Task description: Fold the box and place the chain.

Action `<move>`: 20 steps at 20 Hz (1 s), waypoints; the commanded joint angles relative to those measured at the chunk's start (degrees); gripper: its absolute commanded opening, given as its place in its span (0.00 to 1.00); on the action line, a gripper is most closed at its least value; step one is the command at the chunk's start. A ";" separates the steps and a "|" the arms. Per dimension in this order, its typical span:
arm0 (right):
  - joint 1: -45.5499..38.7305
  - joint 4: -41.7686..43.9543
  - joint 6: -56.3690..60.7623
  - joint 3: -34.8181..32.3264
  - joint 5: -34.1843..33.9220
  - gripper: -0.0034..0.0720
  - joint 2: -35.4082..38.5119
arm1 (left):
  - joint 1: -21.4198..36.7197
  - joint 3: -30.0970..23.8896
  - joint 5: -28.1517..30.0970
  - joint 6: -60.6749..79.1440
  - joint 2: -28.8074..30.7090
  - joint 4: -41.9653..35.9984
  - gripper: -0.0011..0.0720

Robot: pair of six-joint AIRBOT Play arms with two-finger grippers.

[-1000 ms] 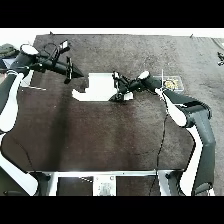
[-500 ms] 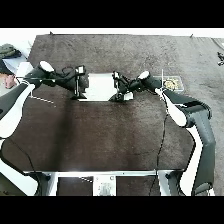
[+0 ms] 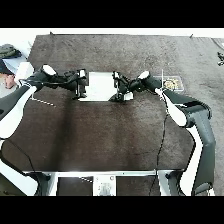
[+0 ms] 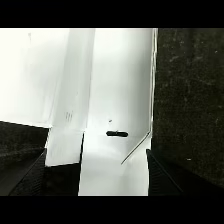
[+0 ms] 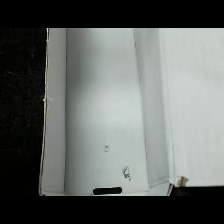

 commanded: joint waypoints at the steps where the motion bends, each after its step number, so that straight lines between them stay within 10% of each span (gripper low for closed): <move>1: 0.02 0.00 0.02 0.04 0.02 0.54 0.02 | 0.02 0.07 0.46 0.13 -0.02 -0.20 1.00; 20: 0.02 0.00 0.00 0.04 0.02 0.54 0.02 | 0.07 2.78 -4.31 4.13 -3.23 -1.92 0.99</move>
